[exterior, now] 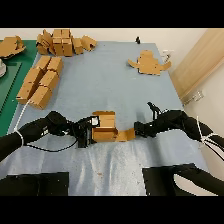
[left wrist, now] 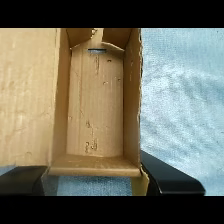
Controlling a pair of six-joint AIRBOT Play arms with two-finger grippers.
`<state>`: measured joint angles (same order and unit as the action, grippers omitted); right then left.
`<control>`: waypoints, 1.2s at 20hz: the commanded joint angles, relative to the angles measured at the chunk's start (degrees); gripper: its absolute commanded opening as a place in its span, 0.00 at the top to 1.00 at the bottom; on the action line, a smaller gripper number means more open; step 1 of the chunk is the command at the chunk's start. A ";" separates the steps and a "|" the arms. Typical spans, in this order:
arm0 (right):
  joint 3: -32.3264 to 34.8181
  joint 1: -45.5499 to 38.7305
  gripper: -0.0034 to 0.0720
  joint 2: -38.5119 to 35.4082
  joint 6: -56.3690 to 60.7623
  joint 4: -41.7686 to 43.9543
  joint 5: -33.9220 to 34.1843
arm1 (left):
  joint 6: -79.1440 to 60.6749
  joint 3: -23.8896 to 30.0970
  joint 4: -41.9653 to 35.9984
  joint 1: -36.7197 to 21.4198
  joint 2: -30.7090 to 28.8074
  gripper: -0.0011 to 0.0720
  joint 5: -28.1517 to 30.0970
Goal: Fold the box.
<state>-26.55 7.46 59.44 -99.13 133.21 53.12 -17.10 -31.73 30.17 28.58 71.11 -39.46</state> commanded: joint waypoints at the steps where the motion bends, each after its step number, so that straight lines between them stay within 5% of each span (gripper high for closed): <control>1: 0.26 2.95 0.95 0.09 -1.25 3.72 -0.42 | -0.02 0.00 0.00 0.02 0.02 0.51 0.00; 24: -0.46 10.54 0.95 2.27 2.10 5.53 -5.77 | 0.00 0.00 0.00 0.02 0.02 0.51 0.00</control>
